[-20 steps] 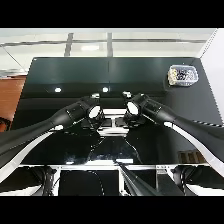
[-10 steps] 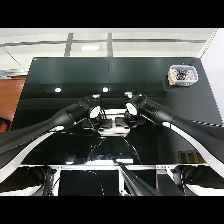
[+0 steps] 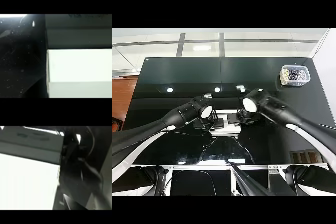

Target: Fold the box and place the chain.

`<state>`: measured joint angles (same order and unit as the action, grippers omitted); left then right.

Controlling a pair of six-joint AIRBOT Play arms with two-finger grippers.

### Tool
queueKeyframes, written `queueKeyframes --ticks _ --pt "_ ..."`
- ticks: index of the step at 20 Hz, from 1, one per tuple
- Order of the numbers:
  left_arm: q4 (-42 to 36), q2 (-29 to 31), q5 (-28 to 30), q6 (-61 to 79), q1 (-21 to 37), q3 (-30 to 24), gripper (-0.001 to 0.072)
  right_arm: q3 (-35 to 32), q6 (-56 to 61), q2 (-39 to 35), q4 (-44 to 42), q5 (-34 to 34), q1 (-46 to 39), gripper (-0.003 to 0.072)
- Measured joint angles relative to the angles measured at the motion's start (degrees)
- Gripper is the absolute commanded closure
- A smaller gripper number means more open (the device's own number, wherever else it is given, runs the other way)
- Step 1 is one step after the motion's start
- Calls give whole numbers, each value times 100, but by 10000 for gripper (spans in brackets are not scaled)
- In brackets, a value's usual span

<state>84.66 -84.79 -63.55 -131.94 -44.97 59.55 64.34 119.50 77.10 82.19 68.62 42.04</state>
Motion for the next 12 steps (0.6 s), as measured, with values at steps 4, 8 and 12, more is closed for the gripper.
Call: queueKeyframes --ticks 4,8,12 --pt "-7 0 4 0 0 0 683 35 -168 -881 1655 363 -61 350" --pt "-7 0 4 -2 0 0 683 -149 -212 -1169 3322 -105 -883 243" --pt "-7 0 4 -2 0 0 683 -529 31 -1014 3346 -1499 -2291 -9"
